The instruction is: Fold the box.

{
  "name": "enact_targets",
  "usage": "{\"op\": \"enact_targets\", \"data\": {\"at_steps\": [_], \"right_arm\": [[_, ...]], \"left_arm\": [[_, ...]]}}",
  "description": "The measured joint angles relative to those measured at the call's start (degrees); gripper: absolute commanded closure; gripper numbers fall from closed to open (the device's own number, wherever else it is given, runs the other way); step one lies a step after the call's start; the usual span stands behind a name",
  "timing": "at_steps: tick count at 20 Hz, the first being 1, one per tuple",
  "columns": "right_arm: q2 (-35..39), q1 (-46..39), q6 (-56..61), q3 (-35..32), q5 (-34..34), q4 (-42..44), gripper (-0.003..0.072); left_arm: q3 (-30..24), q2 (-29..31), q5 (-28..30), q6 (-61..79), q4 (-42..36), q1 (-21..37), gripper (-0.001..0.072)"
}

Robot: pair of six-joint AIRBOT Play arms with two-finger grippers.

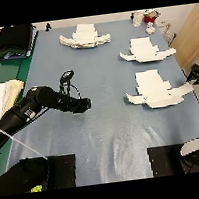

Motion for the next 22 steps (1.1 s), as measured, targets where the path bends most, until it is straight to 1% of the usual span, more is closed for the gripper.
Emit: {"op": "enact_targets", "data": {"at_steps": [1,2,3,5,7,10,13,15,17,21,22], "right_arm": [[-0.92,-0.24,-0.90,0.20,-1.07,0.63,0.0237],[-1.57,-0.31,-1.55,0.33,-2.12,1.18,0.0302],[-2.08,-0.39,-2.10,0.44,-3.19,1.99,0.0441],[-2.67,-0.48,-3.34,0.57,-5.33,3.52,0.0688],[-3.02,0.07,-4.28,0.55,-7.82,6.27,0.0687],[-2.91,2.60,-4.70,0.07,-10.56,12.98,0.0688],[-0.70,8.50,-3.10,-1.73,-10.16,17.88,0.0688],[2.23,13.94,-0.48,-4.50,-8.17,19.30,0.0688],[6.34,20.20,2.91,-9.05,-5.40,19.56,0.0688],[17.46,32.30,13.03,-21.62,3.67,16.57,0.0684],[19.93,34.91,15.85,-24.61,6.16,15.23,0.0581]], "left_arm": [[0.00,-0.02,0.00,0.00,-0.28,0.00,0.0696],[0.00,0.00,0.02,0.00,-0.42,0.00,0.0696],[0.00,0.00,0.04,0.00,-0.66,0.00,0.0696],[-0.02,0.00,0.09,0.00,-0.92,0.00,0.0696],[0.00,-0.02,0.13,0.00,-1.20,0.00,0.0696],[0.00,0.00,0.24,0.04,-1.22,0.00,0.0696],[-0.02,-0.02,1.79,0.20,-1.33,0.00,0.0696],[0.00,0.00,2.73,0.37,-1.33,0.00,0.0695],[0.07,-0.02,2.54,1.29,-1.38,0.00,0.0696],[0.04,-0.02,-2.01,3.63,-1.33,0.00,0.0696],[0.04,0.00,-3.34,4.31,-1.36,0.00,0.0695]]}}
